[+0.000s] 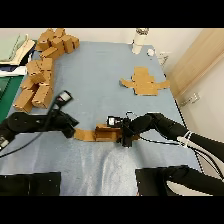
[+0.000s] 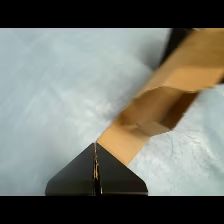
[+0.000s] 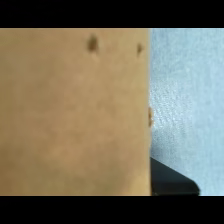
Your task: Fold the box.
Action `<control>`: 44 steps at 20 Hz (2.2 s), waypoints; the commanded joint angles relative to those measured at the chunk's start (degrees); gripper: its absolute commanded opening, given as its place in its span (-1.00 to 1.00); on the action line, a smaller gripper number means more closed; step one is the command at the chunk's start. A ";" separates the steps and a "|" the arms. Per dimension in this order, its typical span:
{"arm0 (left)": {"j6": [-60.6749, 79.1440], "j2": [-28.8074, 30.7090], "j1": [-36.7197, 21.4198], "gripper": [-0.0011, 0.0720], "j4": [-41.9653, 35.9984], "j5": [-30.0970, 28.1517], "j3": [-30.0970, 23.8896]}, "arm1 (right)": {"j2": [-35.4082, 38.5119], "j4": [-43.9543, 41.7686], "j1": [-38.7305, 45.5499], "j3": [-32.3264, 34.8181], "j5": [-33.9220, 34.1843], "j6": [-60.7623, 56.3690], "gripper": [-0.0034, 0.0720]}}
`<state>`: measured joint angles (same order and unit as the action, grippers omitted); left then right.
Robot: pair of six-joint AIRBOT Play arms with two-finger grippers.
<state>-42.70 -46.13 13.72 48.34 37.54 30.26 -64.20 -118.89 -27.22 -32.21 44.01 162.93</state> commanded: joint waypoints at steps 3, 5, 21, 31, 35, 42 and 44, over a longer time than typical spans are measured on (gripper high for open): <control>-31.56 1.77 -10.82 -0.93 10.78 16.90 -1.64 | 0.00 0.00 -0.02 0.02 -0.02 -0.04 0.46; -31.67 -0.68 -10.10 -0.93 6.62 16.85 -2.84 | 0.00 0.00 -0.02 0.02 0.00 -0.02 0.46; -22.51 -16.00 5.25 -0.93 -17.16 2.67 -2.12 | 0.00 0.00 -0.02 0.02 -0.02 -0.04 0.46; -33.48 -15.37 1.49 -0.94 -1.25 17.25 -0.85 | 0.00 0.00 -0.02 0.02 0.00 -0.02 0.46; -34.99 -13.33 -8.07 -0.94 2.93 15.69 -0.76 | 0.00 0.00 -0.02 0.02 -0.02 -0.02 0.46; -23.67 -18.95 -6.82 -0.94 -10.47 5.44 1.27 | 0.00 0.00 -0.02 0.02 -0.02 -0.02 0.46; -23.69 -21.49 -3.41 -0.94 -10.45 4.33 1.64 | 0.00 0.00 -0.02 0.02 0.00 -0.02 0.46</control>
<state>-68.69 -64.60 7.53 40.53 44.38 31.24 -64.20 -118.87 -27.22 -32.21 44.03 162.91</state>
